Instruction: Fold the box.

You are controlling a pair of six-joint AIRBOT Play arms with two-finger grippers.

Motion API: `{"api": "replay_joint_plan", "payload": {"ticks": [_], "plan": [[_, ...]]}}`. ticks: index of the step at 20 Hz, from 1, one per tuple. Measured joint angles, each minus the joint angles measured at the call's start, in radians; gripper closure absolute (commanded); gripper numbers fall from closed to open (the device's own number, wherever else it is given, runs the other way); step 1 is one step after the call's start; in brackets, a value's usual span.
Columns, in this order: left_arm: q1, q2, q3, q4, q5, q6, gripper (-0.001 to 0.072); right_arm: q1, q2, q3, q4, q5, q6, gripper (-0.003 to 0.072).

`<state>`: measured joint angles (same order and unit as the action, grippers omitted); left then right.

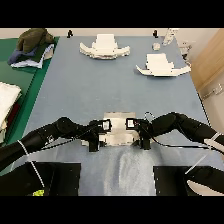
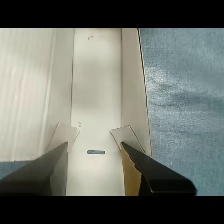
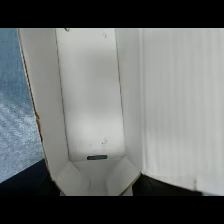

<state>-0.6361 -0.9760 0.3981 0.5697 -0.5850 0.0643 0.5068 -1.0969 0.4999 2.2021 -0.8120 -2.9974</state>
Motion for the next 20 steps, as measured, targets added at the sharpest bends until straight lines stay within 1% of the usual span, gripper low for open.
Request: {"api": "replay_joint_plan", "payload": {"ticks": [1, 2, 3, 4, 6, 8, 10, 14, 17, 18, 20], "plan": [[0.000, 0.000, 0.000, 0.000, 0.000, 0.000, 0.0242, 0.000, 0.000, 0.000, 0.000, 0.000, 0.000, 0.0174], [0.000, 0.000, 0.000, 0.000, 0.000, -0.003, 0.0481, 0.000, 0.000, 0.000, 0.000, 0.000, 0.000, 0.0174], [0.000, 0.000, 0.000, 0.001, 0.001, -0.007, 0.0659, 0.000, 0.000, 0.000, 0.000, 0.000, 0.000, 0.0174], [0.000, 0.004, 0.000, 0.004, -0.002, -0.020, 0.0694, 0.000, 0.000, 0.000, 0.000, 0.000, 0.001, 0.0174], [0.000, 0.014, 0.002, 0.049, -0.012, -0.080, 0.0694, 0.000, 0.000, 0.000, 0.000, 0.000, 0.001, 0.0174], [0.000, 0.039, 0.007, 0.117, -0.026, -0.192, 0.0695, 0.000, 0.000, 0.000, 0.000, 0.000, 0.001, 0.0173], [0.003, 0.081, 0.014, 0.203, -0.045, -0.360, 0.0695, 0.000, 0.000, 0.000, 0.000, 0.000, 0.001, 0.0174], [0.032, 0.211, 0.026, 0.412, -0.145, -0.799, 0.0695, 0.000, 0.000, 0.000, 0.000, 0.000, 0.001, 0.0173], [0.105, 0.312, 0.028, 0.625, -0.233, -1.203, 0.0695, 0.000, 0.000, 0.000, 0.000, 0.000, 0.001, 0.0174], [0.142, 0.337, 0.028, 0.688, -0.264, -1.321, 0.0695, 0.000, 0.000, 0.000, 0.000, 0.000, 0.001, 0.0174], [0.239, 0.367, 0.029, 0.771, -0.327, -1.510, 0.0695, 0.000, 0.000, 0.000, 0.000, 0.000, 0.001, 0.0173]]}}
